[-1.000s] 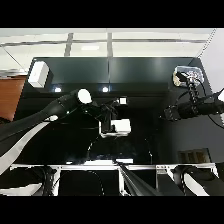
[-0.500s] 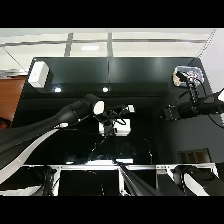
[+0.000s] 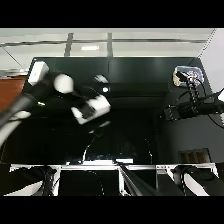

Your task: Fold the box and place the chain.

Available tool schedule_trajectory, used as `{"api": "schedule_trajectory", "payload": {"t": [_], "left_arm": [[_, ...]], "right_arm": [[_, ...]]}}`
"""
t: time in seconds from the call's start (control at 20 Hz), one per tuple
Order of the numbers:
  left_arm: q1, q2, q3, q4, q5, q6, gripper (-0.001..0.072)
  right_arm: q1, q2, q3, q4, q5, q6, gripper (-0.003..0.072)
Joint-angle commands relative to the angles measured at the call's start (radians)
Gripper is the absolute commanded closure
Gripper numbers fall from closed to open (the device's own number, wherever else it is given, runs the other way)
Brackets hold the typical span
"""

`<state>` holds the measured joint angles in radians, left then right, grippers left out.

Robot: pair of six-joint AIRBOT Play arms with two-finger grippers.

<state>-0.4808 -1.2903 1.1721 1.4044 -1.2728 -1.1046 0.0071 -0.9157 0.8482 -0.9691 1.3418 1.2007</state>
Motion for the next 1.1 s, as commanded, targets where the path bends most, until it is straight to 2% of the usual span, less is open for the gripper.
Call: {"api": "schedule_trajectory", "payload": {"t": [0.0, 0.1, 0.2, 0.25, 0.4, 0.5, 0.75, 1.05], "left_arm": [[0.293, 0.13, -0.002, 0.07, -0.159, -0.179, 0.0447], [0.489, 0.136, -0.018, 0.098, -0.114, -0.24, 0.0447], [0.659, 0.114, -0.04, 0.079, -0.002, -0.291, 0.0446], [0.725, 0.092, -0.04, 0.074, 0.041, -0.291, 0.0446], [0.834, 0.025, -0.039, 0.078, 0.106, -0.222, 0.0446], [0.864, -0.016, -0.024, 0.072, 0.145, -0.203, 0.0445], [0.866, -0.159, 0.056, 0.056, 0.238, -0.183, 0.0446], [0.866, -0.318, 0.16, 0.021, 0.247, -0.112, 0.0446]], "right_arm": [[0.0, 0.001, 0.0, 0.0, 0.0, 0.0, 0.0673], [0.0, 0.001, 0.0, 0.0, 0.0, 0.0, 0.0673], [0.0, 0.001, 0.0, 0.0, -0.004, 0.0, 0.0673], [0.0, 0.001, 0.0, 0.0, -0.01, 0.0, 0.0673], [0.0, 0.001, 0.0, 0.0, -0.036, 0.0, 0.0673], [0.0, 0.001, 0.0, 0.0, -0.056, 0.0, 0.0673], [0.0, 0.001, 0.0, 0.0, -0.09, 0.0, 0.0673], [0.0, 0.001, 0.0, 0.0, -0.099, 0.0, 0.0673]]}}
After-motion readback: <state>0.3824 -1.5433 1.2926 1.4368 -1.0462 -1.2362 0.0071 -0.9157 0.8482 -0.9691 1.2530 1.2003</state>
